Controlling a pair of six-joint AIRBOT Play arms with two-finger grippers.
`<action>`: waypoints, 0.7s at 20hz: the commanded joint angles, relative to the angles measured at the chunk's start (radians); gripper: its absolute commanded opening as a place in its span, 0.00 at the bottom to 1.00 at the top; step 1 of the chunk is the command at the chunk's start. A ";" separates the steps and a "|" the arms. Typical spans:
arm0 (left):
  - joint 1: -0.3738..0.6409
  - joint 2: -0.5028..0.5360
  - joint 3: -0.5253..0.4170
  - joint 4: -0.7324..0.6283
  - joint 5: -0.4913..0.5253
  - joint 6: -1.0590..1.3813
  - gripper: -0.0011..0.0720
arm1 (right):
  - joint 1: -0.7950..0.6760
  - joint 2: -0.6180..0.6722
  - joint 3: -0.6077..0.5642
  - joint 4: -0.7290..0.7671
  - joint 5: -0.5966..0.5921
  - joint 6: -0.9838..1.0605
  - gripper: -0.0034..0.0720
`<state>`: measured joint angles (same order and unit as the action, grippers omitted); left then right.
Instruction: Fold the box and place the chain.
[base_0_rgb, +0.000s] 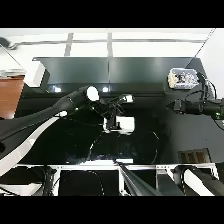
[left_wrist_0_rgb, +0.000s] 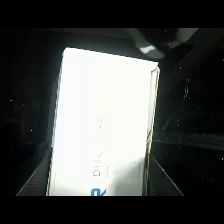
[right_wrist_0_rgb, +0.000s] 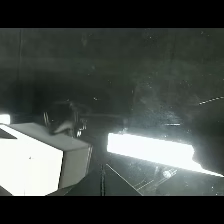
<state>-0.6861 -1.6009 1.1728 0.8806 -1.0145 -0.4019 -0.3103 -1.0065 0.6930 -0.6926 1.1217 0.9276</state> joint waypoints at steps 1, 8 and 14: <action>-0.061 -0.006 0.015 0.126 0.049 -0.100 0.98 | 0.000 0.001 0.000 0.000 0.001 0.001 0.07; -0.079 -0.026 0.129 0.375 -0.071 -0.406 0.50 | 0.000 0.001 0.001 0.000 0.029 0.004 0.06; 0.233 0.174 0.145 0.721 -0.285 -0.786 0.41 | 0.000 0.001 0.001 0.000 0.064 0.007 0.07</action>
<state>-0.5968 -1.5101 1.3098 1.4185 -1.1801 -0.9810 -0.3103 -1.0065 0.6930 -0.6933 1.1706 0.9325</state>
